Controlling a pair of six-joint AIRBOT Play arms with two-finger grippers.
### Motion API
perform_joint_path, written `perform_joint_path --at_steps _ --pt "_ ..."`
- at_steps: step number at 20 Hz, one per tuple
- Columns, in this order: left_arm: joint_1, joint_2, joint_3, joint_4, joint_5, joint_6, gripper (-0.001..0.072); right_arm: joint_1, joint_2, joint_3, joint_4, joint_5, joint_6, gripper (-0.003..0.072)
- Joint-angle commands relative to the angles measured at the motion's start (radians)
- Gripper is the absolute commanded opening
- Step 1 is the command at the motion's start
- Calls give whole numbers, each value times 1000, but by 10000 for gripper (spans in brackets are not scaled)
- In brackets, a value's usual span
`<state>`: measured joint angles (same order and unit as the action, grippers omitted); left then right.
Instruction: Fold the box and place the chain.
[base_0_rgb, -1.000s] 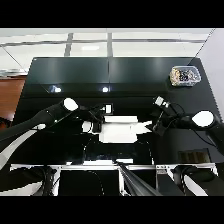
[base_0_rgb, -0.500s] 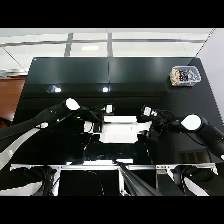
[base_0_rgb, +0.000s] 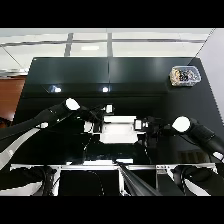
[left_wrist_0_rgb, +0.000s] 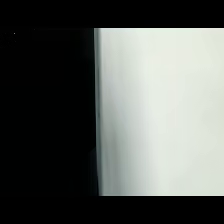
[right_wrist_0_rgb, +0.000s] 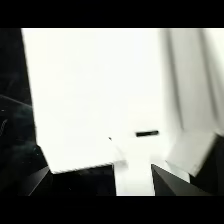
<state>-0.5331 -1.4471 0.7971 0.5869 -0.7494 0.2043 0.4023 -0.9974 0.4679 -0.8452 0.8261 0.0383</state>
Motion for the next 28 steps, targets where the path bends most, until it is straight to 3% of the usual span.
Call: perform_joint_path --at_steps 1,10,15,22,28 --pt "-1 -1 1 0 -11 1 29 64 -20 -1 -23 -29 -30 684" --pt "-1 -1 1 0 -18 1 29 98 -13 25 10 -87 31 683" --pt "-1 -1 1 0 -19 1 29 96 34 42 -54 -106 79 683" --pt "-1 -1 1 0 -19 1 29 96 34 42 -52 -271 165 684" --pt "-1 -1 1 0 -19 1 29 82 34 42 -40 -259 167 683"
